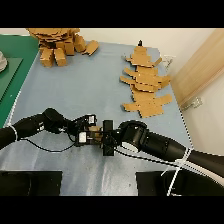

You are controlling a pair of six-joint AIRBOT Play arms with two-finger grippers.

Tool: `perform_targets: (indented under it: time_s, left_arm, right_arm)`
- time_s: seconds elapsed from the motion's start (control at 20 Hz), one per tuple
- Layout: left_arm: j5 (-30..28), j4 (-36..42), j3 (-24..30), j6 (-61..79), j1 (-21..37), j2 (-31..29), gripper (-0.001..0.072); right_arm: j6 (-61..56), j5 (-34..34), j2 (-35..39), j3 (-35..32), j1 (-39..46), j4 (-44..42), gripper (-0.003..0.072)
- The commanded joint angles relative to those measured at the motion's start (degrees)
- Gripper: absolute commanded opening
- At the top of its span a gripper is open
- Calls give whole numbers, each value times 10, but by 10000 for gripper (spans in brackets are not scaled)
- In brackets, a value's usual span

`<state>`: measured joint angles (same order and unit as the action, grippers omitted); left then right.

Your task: Fold the box.

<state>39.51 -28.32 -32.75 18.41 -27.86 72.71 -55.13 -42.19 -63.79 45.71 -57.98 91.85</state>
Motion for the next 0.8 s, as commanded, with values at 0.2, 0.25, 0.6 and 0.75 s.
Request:
perform_targets:
  time_s: [0.2, 0.25, 0.6, 0.75]
  left_arm:
    - [-1, 0, 0, 0, 0, 0, 397]
    - [-1, 0, 0, 0, 0, 0, 397]
    - [-1, 0, 0, 0, 0, 0, 397]
    - [-1, 0, 0, 0, 0, 0, 397]
  right_arm:
    - [-41, -6, 26, 1, 0, 3, 307]
    - [-49, -13, 30, 0, 0, 10, 307]
    - [-329, -51, 93, 0, 16, 61, 2]
    - [-482, -64, 174, -14, 71, 34, 2]
